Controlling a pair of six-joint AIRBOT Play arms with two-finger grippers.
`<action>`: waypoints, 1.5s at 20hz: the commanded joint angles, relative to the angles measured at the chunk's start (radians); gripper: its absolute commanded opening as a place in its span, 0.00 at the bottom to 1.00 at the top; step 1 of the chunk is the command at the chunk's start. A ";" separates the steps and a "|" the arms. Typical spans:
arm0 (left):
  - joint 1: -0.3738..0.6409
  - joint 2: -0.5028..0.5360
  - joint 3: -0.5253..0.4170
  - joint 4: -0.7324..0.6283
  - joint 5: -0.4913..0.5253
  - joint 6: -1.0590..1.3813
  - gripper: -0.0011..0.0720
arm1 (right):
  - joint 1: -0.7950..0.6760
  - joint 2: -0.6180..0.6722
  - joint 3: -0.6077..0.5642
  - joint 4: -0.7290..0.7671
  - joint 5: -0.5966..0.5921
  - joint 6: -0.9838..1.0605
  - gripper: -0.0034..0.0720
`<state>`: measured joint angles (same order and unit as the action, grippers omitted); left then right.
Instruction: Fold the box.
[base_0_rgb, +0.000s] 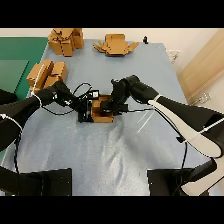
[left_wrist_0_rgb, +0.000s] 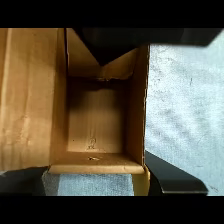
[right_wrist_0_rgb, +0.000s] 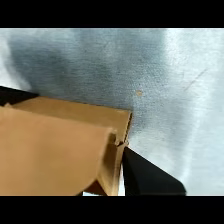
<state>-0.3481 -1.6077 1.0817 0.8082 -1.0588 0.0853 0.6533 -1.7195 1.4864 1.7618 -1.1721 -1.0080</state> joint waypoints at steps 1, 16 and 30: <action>0.001 0.000 0.001 0.000 0.002 0.000 0.04 | 0.033 -0.070 0.090 -0.105 -0.110 0.070 0.52; 0.001 0.000 0.001 0.000 0.002 0.000 0.04 | 0.040 -0.089 0.124 -0.143 -0.166 0.111 0.46; 0.001 0.000 0.001 0.000 0.004 0.000 0.04 | 0.041 -0.100 0.153 -0.217 -0.146 0.098 0.46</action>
<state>-0.3481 -1.6077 1.0813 0.8074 -1.0557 0.0853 0.6930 -1.8099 1.6203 1.5547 -1.3247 -0.9020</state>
